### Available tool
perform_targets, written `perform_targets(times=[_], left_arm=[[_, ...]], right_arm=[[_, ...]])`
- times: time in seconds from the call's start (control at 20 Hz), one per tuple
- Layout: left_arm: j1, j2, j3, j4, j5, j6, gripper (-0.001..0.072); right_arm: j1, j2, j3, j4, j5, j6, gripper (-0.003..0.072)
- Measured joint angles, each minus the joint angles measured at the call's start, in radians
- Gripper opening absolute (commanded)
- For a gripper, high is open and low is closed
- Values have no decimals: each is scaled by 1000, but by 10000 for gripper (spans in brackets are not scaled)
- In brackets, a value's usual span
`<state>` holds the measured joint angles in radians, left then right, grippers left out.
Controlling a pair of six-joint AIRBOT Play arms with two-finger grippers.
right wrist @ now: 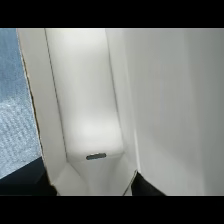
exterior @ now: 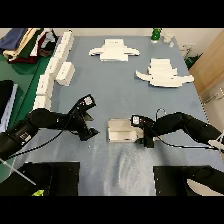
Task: Fold the box.
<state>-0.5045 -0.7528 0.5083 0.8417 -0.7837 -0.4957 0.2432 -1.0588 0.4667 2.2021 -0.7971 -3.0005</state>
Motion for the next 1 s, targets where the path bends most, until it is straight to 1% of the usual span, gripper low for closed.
perform_targets(times=[0.25, 0.4, 0.55, 0.75, 1.0], left_arm=[[13, -155, -14, -179, 17, 417, 689], [-2, -251, -17, -230, 48, 549, 689], [-42, -312, -18, -268, 68, 633, 689], [-102, -363, -18, -330, 155, 678, 690], [-168, -391, -18, -359, 203, 694, 689]], right_arm=[[0, 0, 0, 0, 0, 0, 401], [0, 0, 0, 0, 0, 0, 401], [0, 0, 0, 0, 0, 0, 401], [0, 0, 0, 0, 0, 0, 401], [0, 0, 0, -1, 0, 0, 401]])
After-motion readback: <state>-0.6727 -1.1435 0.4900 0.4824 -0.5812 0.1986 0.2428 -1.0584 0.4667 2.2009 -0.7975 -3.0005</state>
